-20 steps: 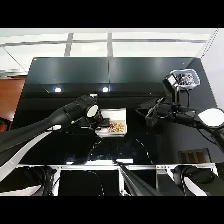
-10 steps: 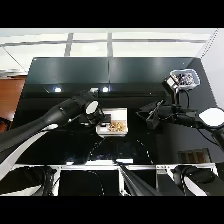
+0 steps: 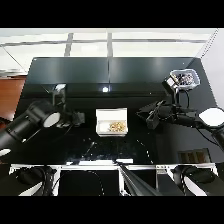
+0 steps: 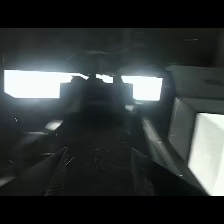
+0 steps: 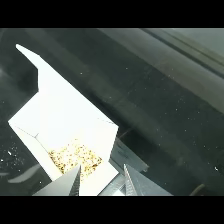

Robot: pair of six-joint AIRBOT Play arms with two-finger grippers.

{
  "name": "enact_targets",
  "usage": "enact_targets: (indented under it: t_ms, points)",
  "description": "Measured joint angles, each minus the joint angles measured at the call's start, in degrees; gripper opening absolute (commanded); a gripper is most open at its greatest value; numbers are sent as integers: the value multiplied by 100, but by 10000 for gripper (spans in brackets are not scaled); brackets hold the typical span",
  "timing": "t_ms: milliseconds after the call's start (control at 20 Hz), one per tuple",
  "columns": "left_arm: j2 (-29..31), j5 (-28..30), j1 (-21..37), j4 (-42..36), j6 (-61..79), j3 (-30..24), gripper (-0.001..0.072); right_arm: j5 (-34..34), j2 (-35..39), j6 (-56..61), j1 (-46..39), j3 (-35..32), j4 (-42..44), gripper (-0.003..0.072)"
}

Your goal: Fold the box and place the chain.

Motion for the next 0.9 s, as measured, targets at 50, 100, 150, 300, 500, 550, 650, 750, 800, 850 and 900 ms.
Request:
enact_targets:
  t_ms: [50, 100, 150, 300, 500, 550, 650, 750, 800, 850, 900]
  points:
    - [142, 411, 334, -553, 404, -367, 465, 4, 0, 22, 0, 0, -2, 315]
    - [229, 774, 619, -1180, 977, -656, 465, 2, 0, 57, -2, 0, 0, 315]
    - [297, 1040, 876, -1886, 1788, -901, 465, 2, 0, 94, -2, 0, -2, 315]
    - [398, 1303, 1333, -3609, 4795, -1283, 593, 2, 0, 144, -2, 0, -2, 315]
    - [433, 1314, 1394, -4857, 8972, -1462, 711, -24, -2, 291, 0, -4, -7, 316]
    - [415, 1403, 1335, -5003, 9857, -1484, 711, -28, -2, 313, -2, -4, -7, 315]
    - [323, 1604, 1180, -5187, 11265, -1508, 710, -17, -2, 356, 0, -7, -9, 315]
    - [162, 1738, 1032, -5187, 12240, -1517, 710, -4, -2, 393, 0, -7, -9, 315]
    - [59, 1762, 986, -5152, 12572, -1521, 710, 0, -2, 396, -2, -9, -11, 315]
    - [-63, 1779, 951, -5147, 12845, -1521, 711, 2, -2, 415, -2, -9, -11, 315]
    - [-186, 1790, 927, -5143, 13040, -1521, 711, 7, -2, 413, -2, -11, -11, 316]
